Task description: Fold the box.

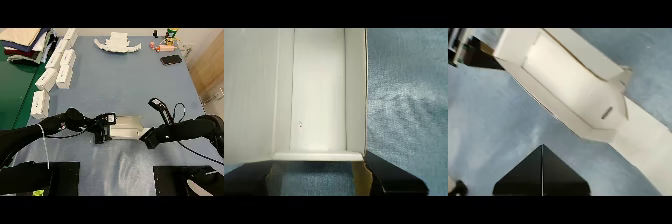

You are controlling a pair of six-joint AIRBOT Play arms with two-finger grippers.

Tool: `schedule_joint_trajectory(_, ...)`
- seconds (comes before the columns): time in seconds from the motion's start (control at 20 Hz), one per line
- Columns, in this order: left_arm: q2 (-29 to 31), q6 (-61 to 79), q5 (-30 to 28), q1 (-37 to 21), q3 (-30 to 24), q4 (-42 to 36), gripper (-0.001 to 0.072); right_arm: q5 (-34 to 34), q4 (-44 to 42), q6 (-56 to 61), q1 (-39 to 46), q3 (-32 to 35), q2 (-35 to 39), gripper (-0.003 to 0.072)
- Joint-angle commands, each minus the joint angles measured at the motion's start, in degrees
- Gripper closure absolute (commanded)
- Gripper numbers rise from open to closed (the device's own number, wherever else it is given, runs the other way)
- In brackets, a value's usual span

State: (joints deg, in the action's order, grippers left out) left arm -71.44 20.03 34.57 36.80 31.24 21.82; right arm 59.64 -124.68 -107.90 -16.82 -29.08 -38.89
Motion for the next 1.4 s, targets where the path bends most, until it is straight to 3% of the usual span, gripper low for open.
schedule_joint_trajectory(0.0, 0.0, 0.0, 0.0, 0.0, 0.0, 0.0, 0.0248, -11.5, -8.0, 4.5, -4.9, -2.1, -4.4, 0.0685)
schedule_joint_trajectory(0.1, 0.0, 0.0, 0.0, 0.0, 0.0, 0.0, 0.0249, -14.6, -7.2, 4.5, -4.9, -7.2, -9.9, 0.0685)
schedule_joint_trajectory(0.3, 0.0, 0.0, 0.0, 0.0, 0.0, 0.0, 0.0248, -14.4, -4.4, 4.5, -2.8, -17.1, -22.9, 0.0685)
schedule_joint_trajectory(0.6, 0.0, 0.0, 0.0, 0.0, 0.0, 0.0, 0.0248, -13.2, -4.6, 4.3, -2.6, -19.3, -36.9, 0.0686)
schedule_joint_trajectory(1.15, 0.0, 0.0, 0.0, 0.0, 0.0, 0.0, 0.0248, -13.0, -5.0, 3.7, -2.8, -19.3, -38.7, 0.0687)
schedule_joint_trajectory(1.35, 0.0, 0.0, 0.0, 0.0, 0.0, 0.0, 0.0248, -13.3, -4.7, 2.2, -2.4, -19.4, -34.7, 0.0686)
